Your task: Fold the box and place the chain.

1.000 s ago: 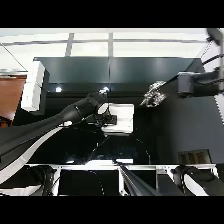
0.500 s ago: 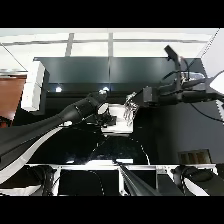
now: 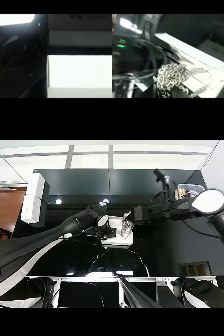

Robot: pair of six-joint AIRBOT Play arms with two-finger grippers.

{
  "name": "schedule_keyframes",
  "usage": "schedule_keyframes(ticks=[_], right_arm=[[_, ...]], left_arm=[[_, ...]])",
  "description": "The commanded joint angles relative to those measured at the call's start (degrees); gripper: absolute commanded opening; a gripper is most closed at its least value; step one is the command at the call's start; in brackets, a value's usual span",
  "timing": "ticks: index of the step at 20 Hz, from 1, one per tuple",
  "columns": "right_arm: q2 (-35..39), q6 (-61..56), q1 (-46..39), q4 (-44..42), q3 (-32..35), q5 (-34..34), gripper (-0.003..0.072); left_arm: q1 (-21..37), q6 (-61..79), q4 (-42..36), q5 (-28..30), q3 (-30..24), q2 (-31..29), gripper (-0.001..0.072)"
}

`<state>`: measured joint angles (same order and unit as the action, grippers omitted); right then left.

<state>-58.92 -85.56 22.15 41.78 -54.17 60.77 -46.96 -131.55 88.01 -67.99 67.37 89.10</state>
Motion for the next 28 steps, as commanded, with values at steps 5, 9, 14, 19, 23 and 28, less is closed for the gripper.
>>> schedule_keyframes(ticks=[5, 9, 14, 19, 23, 28], right_arm=[[-7.08, -1.88, 2.97, 5.44, 4.02, -4.68, 0.0011], [-7.17, -1.88, 2.95, 5.66, 4.02, -3.80, 0.0273], [-3.67, -1.60, -3.13, 8.26, 3.98, 4.04, 0.0275], [2.91, -2.73, -10.08, 26.84, 4.00, 11.58, 0.0274], [3.65, -2.36, -10.23, 27.36, 4.00, 11.65, 0.0274], [3.65, -0.44, -10.23, 27.28, 4.00, 9.20, 0.0274]], left_arm=[[0.00, -0.04, -0.17, -0.17, -0.02, 0.02, 0.0026], [0.00, -0.02, -0.13, 0.00, 0.00, 0.02, 0.0026], [-0.02, -0.04, -0.17, -0.04, 0.00, 0.02, 0.0026], [-0.02, 1.42, -0.48, -0.87, 0.00, 0.02, 0.0026], [0.00, 1.42, -0.46, -1.99, 0.00, 0.02, 0.0027], [0.02, 1.29, -0.07, -2.89, 0.07, 0.02, 0.0028]])
